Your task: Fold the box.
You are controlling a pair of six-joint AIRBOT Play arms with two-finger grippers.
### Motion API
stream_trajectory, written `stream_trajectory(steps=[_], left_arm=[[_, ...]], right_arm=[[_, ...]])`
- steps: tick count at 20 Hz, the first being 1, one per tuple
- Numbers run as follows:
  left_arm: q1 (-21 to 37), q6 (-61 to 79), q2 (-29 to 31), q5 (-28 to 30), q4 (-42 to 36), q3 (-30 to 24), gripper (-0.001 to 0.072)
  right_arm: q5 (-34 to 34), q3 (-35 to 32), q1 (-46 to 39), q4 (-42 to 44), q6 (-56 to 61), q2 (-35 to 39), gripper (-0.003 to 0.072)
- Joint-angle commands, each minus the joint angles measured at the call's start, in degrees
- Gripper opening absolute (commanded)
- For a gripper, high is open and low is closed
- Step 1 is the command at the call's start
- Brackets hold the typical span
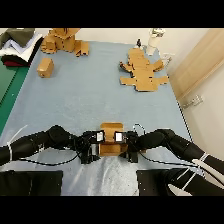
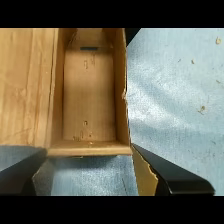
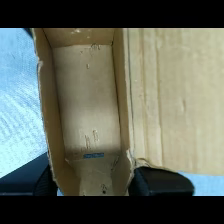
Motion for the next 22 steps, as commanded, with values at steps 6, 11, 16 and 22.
stream_trajectory(steps=[6,11,16,22], left_arm=[[-0.5,4.3,-2.3,0.0,-3.5,0.8,0.0693],[-0.5,4.3,-2.6,1.1,-3.5,1.2,0.0692],[-0.5,4.3,-3.1,1.5,-3.2,1.6,0.0478],[-0.5,4.3,-3.0,1.3,-3.3,1.6,0.0478]], right_arm=[[0.0,0.0,0.0,0.0,0.0,0.0,0.0448],[0.0,0.0,0.0,0.0,0.0,0.0,0.0448],[0.0,0.0,0.0,0.0,0.0,0.0,0.0448],[0.0,0.0,0.0,0.0,0.0,0.0,0.0448]])
